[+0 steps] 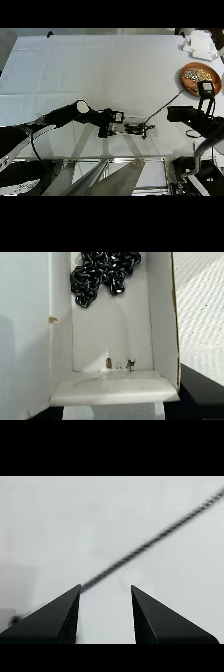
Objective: Fold the box and place the chain.
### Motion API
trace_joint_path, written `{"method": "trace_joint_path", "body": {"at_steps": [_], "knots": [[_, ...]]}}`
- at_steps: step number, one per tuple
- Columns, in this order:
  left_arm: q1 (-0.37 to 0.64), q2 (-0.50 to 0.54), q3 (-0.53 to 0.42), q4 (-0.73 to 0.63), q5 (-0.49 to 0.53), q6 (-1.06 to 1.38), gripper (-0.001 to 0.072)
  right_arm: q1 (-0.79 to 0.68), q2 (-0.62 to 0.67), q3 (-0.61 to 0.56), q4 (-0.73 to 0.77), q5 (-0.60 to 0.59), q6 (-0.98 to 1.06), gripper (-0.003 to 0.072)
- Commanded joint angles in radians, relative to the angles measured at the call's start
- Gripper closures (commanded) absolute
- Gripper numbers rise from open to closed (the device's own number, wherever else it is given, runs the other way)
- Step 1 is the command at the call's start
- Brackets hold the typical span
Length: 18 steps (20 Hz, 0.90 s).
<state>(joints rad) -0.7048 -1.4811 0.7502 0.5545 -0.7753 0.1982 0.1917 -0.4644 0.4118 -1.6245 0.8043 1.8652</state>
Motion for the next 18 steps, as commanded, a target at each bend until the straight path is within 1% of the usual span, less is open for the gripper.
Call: {"method": "trace_joint_path", "body": {"at_steps": [1, 2, 3, 4, 5, 8, 10, 12, 15, 16, 17, 18], "knots": [[0.000, 0.000, 0.000, 0.000, 0.000, 0.000, 0.0375, -0.216, -0.158, 0.000, -0.027, -0.098, -0.020, 0.0313], [0.000, 0.000, 0.000, 0.000, 0.000, 0.000, 0.0375, -0.258, -0.235, 0.000, -0.027, -0.177, -0.019, 0.0280], [0.000, 0.000, 0.000, 0.000, 0.000, 0.000, 0.0375, -0.290, -0.306, 0.000, -0.023, -0.264, -0.018, 0.0265], [0.000, 0.000, 0.000, 0.000, 0.000, 0.000, 0.0375, -0.318, -0.379, 0.000, -0.013, -0.356, -0.009, 0.0265], [0.000, 0.000, 0.000, 0.000, 0.000, 0.000, 0.0375, -0.337, -0.442, 0.003, 0.003, -0.421, 0.005, 0.0268], [0.000, 0.000, 0.000, 0.000, 0.000, 0.000, 0.0375, -0.371, -0.615, 0.044, 0.006, -0.528, 0.080, 0.0272], [0.000, 0.000, 0.000, 0.000, 0.000, 0.000, 0.0375, -0.379, -0.697, 0.089, 0.006, -0.586, 0.121, 0.0274], [0.000, 0.000, 0.000, 0.000, 0.000, 0.000, 0.0375, -0.379, -0.760, 0.141, 0.008, -0.620, 0.155, 0.0293], [0.000, 0.000, 0.000, 0.000, 0.001, 0.000, 0.0375, -0.379, -0.850, 0.226, 0.008, -0.620, 0.163, 0.0298], [0.000, 0.000, 0.000, 0.000, 0.000, 0.000, 0.0375, -0.379, -0.875, 0.248, 0.008, -0.613, 0.171, 0.0312], [0.000, 0.000, 0.000, 0.000, 0.000, 0.000, 0.0375, -0.379, -0.896, 0.266, 0.008, -0.603, 0.174, 0.0349], [0.000, 0.000, 0.000, 0.000, 0.000, 0.000, 0.0375, -0.379, -0.917, 0.279, 0.008, -0.595, 0.180, 0.0349]]}}
